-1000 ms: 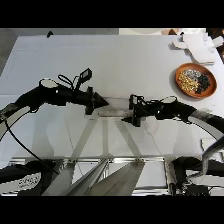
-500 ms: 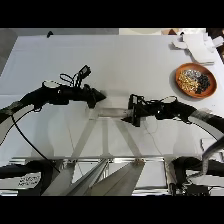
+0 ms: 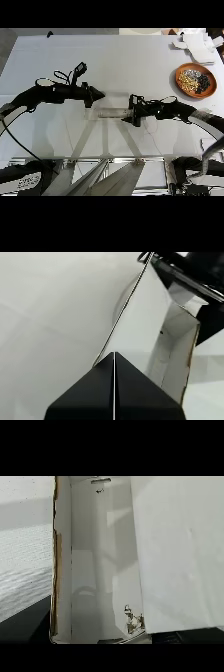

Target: Fold the box and place the chain.

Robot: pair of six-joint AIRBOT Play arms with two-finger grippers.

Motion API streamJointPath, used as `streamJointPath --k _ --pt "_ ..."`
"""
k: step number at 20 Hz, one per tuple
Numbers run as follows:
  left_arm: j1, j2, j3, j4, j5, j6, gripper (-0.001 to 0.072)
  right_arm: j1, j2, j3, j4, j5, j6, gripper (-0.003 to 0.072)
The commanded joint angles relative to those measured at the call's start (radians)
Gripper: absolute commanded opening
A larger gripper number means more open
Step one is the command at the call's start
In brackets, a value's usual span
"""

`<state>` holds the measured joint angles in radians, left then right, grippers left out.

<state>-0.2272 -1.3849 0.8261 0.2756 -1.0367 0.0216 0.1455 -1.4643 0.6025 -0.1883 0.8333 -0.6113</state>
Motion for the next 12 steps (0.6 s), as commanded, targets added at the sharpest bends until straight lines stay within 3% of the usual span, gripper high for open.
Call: streamJointPath --k 1,4,5,7,10,12 --pt "0.029 0.106 0.0 0.193 -0.063 0.004 0.0014 0.001 0.0 0.0 0.001 0.001 0.001 0.0504" --pt "0.026 0.18 0.0 0.486 -0.06 0.068 0.0029 0.001 0.0 0.0 0.001 0.001 0.001 0.0504" --pt "0.026 0.183 0.0 0.526 -0.06 0.067 0.0124 0.001 0.0 0.0 0.001 0.001 0.001 0.0504" --pt "0.026 0.183 -0.018 0.535 -0.053 0.068 0.0456 0.001 0.0 0.0 0.001 0.001 0.001 0.0504" --pt "0.024 0.167 -0.062 0.519 0.003 0.082 0.0523 0.001 0.0 0.0 0.001 0.001 0.001 0.0504" --pt "0.019 0.134 -0.071 0.518 0.007 0.148 0.0527 0.001 0.0 0.0 0.002 0.001 0.001 0.0504"
